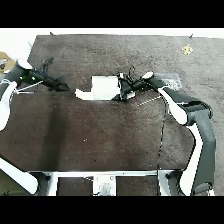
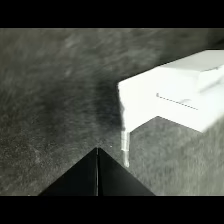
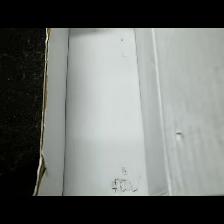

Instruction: Fold the box and place the chain.

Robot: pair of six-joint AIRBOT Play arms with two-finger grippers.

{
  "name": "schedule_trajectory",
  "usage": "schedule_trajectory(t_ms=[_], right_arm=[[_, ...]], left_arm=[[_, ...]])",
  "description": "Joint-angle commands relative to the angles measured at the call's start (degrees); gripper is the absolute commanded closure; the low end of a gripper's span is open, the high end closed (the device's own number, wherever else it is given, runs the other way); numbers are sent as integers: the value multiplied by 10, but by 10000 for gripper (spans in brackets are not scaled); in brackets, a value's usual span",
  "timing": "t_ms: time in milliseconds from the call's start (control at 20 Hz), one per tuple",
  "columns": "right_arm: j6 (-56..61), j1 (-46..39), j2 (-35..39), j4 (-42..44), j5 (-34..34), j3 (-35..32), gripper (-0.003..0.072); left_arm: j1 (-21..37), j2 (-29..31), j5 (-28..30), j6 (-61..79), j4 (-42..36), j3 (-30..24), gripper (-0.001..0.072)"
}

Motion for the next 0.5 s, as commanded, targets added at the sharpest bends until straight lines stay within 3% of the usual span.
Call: schedule_trajectory(t_ms=[0,100,450], right_arm=[[0,0,0,0,0,0,249],[0,0,0,0,0,0,249],[0,0,0,0,0,0,249]], left_arm=[[-10,0,58,26,-50,-77,700],[-18,0,83,26,-60,-96,700],[-53,-14,87,71,-148,-97,699]])
